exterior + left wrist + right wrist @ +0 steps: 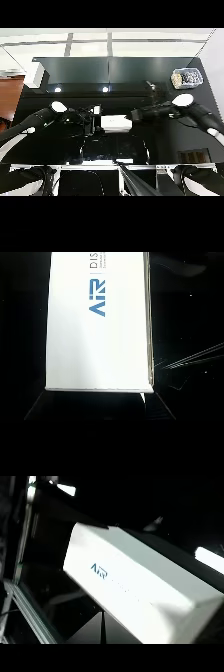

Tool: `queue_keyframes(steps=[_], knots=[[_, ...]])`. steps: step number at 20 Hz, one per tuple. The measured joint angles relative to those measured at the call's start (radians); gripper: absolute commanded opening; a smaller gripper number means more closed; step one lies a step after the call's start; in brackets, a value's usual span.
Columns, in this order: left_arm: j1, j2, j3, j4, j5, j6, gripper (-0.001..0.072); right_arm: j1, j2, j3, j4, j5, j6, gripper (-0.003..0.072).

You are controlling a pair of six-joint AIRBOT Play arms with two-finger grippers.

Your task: Fold the box and place the chain.

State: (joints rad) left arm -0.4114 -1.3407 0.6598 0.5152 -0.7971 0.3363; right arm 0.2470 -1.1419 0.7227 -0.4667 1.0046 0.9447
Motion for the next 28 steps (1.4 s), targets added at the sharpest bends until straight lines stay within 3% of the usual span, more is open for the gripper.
queue_keyframes(steps=[1,7,11,14,21,28], knots=[[0.000,0.005,0.000,0.003,0.001,-0.001,0.0719,-0.040,0.047,0.006,-0.044,0.015,0.020,0.0018],[0.004,0.129,0.002,0.066,-0.016,-0.074,0.0714,-0.268,0.262,0.014,-0.347,0.195,0.152,0.0018],[-0.022,0.188,0.031,0.008,-0.032,-0.126,0.0713,-0.322,0.306,0.011,-0.413,0.229,0.187,0.0017],[-0.079,0.133,0.101,-0.060,-0.025,-0.176,0.0713,-0.334,0.316,-0.003,-0.404,0.210,0.197,0.0018],[-0.158,-0.115,0.254,-0.103,-0.024,-0.351,0.0713,-0.341,0.322,-0.014,-0.399,0.185,0.200,0.0018],[-0.167,-0.169,0.279,-0.097,-0.086,-0.396,0.0714,-0.342,0.322,-0.014,-0.399,0.158,0.185,0.0018]])
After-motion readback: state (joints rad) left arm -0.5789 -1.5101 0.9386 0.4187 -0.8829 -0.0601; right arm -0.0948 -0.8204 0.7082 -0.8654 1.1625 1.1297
